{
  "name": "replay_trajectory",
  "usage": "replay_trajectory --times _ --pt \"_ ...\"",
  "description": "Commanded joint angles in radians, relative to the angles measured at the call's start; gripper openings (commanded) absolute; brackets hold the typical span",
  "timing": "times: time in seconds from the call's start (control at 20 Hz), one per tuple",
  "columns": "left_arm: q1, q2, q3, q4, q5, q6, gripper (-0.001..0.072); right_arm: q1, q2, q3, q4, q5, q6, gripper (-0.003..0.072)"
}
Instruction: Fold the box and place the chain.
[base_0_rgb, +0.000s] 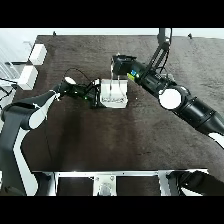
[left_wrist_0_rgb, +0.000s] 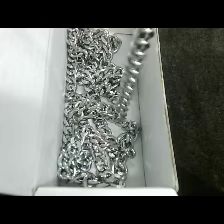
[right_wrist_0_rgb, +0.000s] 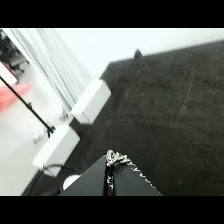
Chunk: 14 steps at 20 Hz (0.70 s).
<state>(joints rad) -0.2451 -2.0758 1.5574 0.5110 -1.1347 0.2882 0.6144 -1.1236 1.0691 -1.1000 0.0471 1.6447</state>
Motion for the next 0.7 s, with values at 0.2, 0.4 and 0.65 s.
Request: replay_trajectory --times 0.2,0.4,0.65 --pt "0.000 0.000 0.001 0.000 0.000 0.000 0.0178 0.001 -0.005 0.131 -0.031 -0.052 -0.008 0.0007" --pt "0.001 0.000 0.001 0.000 0.000 0.000 0.0178 0.001 -0.005 0.177 -0.042 -0.060 -0.007 0.0007" --pt "0.000 0.000 0.001 0.000 0.000 0.000 0.0178 0.001 -0.005 0.184 -0.042 -0.089 -0.007 0.0007"
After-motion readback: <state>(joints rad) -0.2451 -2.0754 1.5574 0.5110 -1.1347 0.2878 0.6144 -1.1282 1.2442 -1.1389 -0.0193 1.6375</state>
